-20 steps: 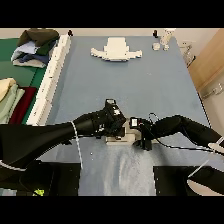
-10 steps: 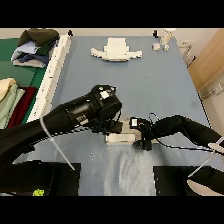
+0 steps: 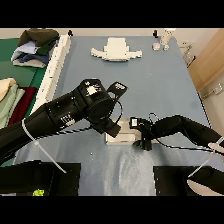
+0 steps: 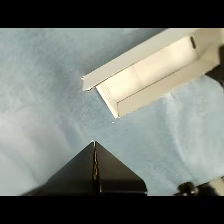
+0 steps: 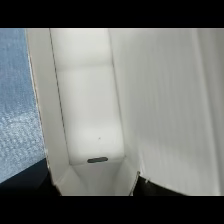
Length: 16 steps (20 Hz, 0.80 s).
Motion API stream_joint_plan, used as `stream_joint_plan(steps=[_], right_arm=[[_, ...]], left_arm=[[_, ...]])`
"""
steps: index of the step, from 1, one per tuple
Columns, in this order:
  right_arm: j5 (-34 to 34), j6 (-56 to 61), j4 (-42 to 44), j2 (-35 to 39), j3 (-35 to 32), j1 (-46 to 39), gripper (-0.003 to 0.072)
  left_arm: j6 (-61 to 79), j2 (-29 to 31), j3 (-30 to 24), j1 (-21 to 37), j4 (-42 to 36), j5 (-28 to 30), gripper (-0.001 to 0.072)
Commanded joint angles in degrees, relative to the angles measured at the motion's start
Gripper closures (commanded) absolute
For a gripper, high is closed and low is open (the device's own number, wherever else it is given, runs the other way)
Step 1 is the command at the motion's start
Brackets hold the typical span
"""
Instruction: Fold the box.
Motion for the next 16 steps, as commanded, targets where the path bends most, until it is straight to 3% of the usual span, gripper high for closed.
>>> stream_joint_plan(steps=[1, 5, 8, 9, 10, 13, 16], right_arm=[[0.02, 0.0, 0.0, -0.02, -0.02, 0.04, 0.0214], [0.0, 0.0, 0.0, -0.02, -0.02, 0.04, 0.0214], [0.02, 0.0, 0.0, -0.02, -0.02, 0.04, 0.0214], [0.02, 0.0, 0.0, -0.02, -0.02, 0.04, 0.0214], [0.02, 0.0, 0.0, -0.02, -0.02, 0.04, 0.0214], [0.02, 0.0, 0.0, -0.02, -0.02, 0.04, 0.0214], [0.02, 0.0, 0.0, -0.02, -0.02, 0.04, 0.0214]], left_arm=[[16.2, 2.23, -2.14, 2.78, -4.44, 3.17, 0.0698], [35.39, 12.63, -13.6, 12.52, -13.9, 11.61, 0.0699], [53.62, 20.85, -23.52, 21.09, -19.58, 14.86, 0.0684], [59.25, 22.62, -26.43, 24.09, -22.47, 17.11, 0.0369], [66.01, 23.74, -29.22, 26.88, -25.53, 20.28, 0.0008], [83.56, 23.63, -36.85, 32.79, -38.25, 27.36, 0.0012], [98.25, 20.04, -42.75, 33.46, -46.21, 33.18, 0.0012]])
